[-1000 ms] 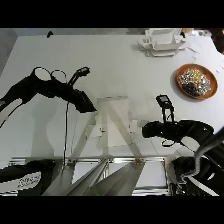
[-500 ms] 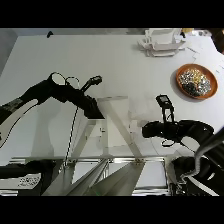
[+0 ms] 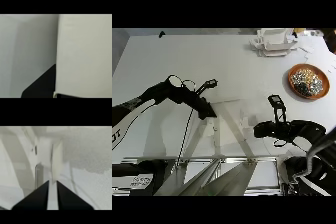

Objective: Fold the box and place the chain.

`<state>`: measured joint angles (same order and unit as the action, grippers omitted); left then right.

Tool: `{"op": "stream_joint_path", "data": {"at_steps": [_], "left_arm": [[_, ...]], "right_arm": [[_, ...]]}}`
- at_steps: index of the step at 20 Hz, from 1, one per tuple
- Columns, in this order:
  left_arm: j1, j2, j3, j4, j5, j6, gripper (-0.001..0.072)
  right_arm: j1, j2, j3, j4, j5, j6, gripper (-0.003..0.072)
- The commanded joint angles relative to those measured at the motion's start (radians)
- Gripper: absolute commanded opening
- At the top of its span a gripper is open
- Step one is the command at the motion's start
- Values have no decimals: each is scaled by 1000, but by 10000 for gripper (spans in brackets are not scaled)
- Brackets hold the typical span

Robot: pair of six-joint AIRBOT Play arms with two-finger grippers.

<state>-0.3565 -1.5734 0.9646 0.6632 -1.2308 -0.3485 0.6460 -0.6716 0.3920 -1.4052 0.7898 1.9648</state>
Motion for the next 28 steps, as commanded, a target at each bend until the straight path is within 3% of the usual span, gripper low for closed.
{"op": "stream_joint_path", "data": {"at_steps": [1, 3, 8, 16, 24, 28], "left_arm": [[-1, 0, 0, -5, 7, 141, 2], [-1, 0, 0, -5, 22, 230, 2], [-41, 0, 0, -4, 132, 400, 2], [-117, -2, 0, -5, 291, 416, 5], [-119, -1, 0, -4, 285, 409, 9], [-119, -1, 0, -4, 273, 409, 9]], "right_arm": [[1, 3, 19, -2, -21, -2, 286], [1, 3, 52, -18, -21, -8, 343], [1, 2, 97, -99, -24, -9, 343], [1, 2, 97, -106, -21, -10, 341], [1, 2, 97, -114, -20, -10, 341], [1, 2, 97, -114, -21, -103, 339]]}}
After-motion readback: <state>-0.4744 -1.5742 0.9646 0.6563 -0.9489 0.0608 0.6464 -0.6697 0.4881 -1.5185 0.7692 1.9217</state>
